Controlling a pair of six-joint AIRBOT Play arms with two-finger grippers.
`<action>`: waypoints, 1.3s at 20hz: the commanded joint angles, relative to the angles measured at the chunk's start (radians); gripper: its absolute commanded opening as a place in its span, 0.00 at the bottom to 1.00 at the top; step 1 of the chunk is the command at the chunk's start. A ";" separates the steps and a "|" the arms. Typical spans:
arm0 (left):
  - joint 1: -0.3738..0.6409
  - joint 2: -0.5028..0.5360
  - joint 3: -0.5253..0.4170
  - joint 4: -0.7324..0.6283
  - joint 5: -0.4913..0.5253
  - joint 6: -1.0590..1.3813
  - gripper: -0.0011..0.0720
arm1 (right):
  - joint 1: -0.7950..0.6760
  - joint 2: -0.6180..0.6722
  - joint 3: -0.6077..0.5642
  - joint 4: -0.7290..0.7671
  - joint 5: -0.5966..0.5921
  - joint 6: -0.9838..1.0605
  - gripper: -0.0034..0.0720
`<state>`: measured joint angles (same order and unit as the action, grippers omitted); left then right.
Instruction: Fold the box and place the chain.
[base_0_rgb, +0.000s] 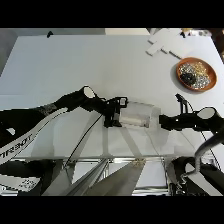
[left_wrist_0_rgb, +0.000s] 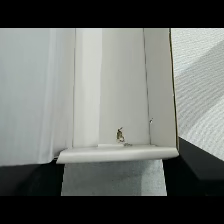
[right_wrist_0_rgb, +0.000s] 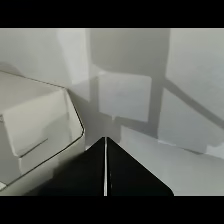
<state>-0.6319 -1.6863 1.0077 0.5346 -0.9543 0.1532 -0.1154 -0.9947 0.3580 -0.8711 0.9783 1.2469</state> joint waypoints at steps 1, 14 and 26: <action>0.001 0.000 0.000 0.000 0.000 0.000 0.25 | 0.035 0.031 0.001 0.042 -0.023 -0.021 0.07; 0.001 0.000 0.000 0.000 0.000 0.000 0.25 | 0.035 0.129 0.012 0.184 0.044 -0.053 0.67; 0.001 0.000 0.000 0.000 0.000 0.000 0.25 | 0.386 0.050 0.200 -0.282 -0.016 0.370 0.67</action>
